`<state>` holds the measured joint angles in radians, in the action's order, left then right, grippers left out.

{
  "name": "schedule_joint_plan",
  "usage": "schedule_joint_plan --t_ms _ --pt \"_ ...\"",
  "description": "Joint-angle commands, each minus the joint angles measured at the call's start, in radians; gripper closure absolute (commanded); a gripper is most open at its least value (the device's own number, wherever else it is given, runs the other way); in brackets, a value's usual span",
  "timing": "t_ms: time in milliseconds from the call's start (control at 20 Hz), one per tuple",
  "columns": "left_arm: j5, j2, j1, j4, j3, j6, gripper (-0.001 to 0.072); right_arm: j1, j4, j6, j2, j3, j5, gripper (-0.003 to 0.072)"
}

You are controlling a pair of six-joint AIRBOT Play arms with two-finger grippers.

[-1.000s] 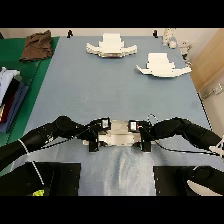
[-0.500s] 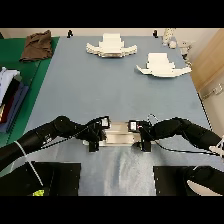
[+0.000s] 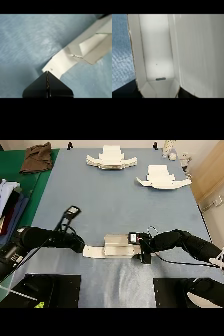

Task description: Fold the box.

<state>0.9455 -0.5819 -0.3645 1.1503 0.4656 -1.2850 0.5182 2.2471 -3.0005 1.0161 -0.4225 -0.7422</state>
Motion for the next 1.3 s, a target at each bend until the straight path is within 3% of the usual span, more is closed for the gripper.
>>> schedule_joint_plan --t_ms 0,150,450,800,1250 --pt "0.074 0.047 0.134 0.154 -0.012 -0.352 0.0696 0.0 0.0 0.0 0.001 0.0 0.0 0.0243" --pt "0.099 -0.025 0.207 0.04 -0.069 -0.283 0.0696 0.0 0.0 0.0 0.001 0.0 0.0 0.0243" --pt "-0.012 -0.21 0.198 -0.346 -0.137 0.01 0.0697 0.0 0.0 0.0 0.001 0.0 0.0 0.0243" --pt "-0.155 -0.304 -0.018 -0.424 -0.135 0.011 0.0697 0.0 0.0 0.0 0.001 0.0 0.0 0.0243" --pt "-0.061 -0.302 -0.035 -0.467 -0.039 0.023 0.0697 0.0 0.0 0.0 0.001 0.0 0.0 0.0243"
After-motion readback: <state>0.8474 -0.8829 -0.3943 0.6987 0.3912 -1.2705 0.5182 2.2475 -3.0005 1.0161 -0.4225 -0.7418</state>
